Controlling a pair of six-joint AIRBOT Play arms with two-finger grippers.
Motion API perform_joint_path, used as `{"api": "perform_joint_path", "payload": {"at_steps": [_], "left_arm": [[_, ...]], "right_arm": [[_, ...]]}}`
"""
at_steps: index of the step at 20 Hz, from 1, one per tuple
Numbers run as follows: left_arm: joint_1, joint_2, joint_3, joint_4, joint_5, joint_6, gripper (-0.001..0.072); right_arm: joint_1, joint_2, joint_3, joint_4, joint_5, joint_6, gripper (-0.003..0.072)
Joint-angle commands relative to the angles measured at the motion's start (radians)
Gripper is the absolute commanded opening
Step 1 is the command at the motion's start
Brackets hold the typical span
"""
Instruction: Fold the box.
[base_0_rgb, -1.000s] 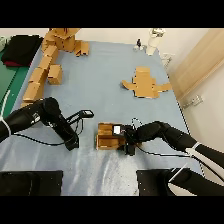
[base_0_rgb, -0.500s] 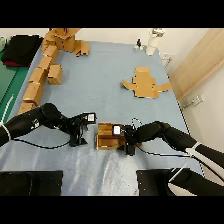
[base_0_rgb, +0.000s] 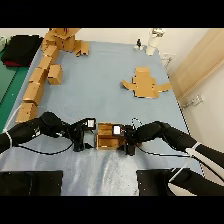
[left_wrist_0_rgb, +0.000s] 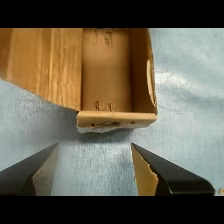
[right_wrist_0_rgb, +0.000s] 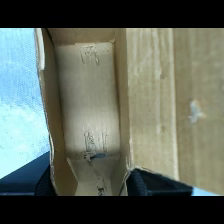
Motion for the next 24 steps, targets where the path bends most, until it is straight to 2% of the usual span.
{"api": "perform_joint_path", "payload": {"at_steps": [1, 11, 18, 24], "left_arm": [[-0.055, -0.007, -0.004, -0.038, 0.060, 0.015, 0.0698], [-0.060, -0.030, -0.003, -0.084, 0.021, 0.020, 0.0698], [-0.069, -0.031, -0.003, -0.105, 0.033, 0.024, 0.0698], [-0.138, -0.045, -0.003, -0.105, 0.111, 0.025, 0.0698]], "right_arm": [[0.000, 0.000, 0.000, 0.000, 0.000, 0.000, 0.0446], [0.000, 0.000, 0.000, 0.000, 0.000, 0.000, 0.0446], [0.000, 0.001, 0.000, 0.000, 0.000, 0.000, 0.0446], [0.000, 0.000, 0.000, 0.000, 0.000, 0.000, 0.0446]]}}
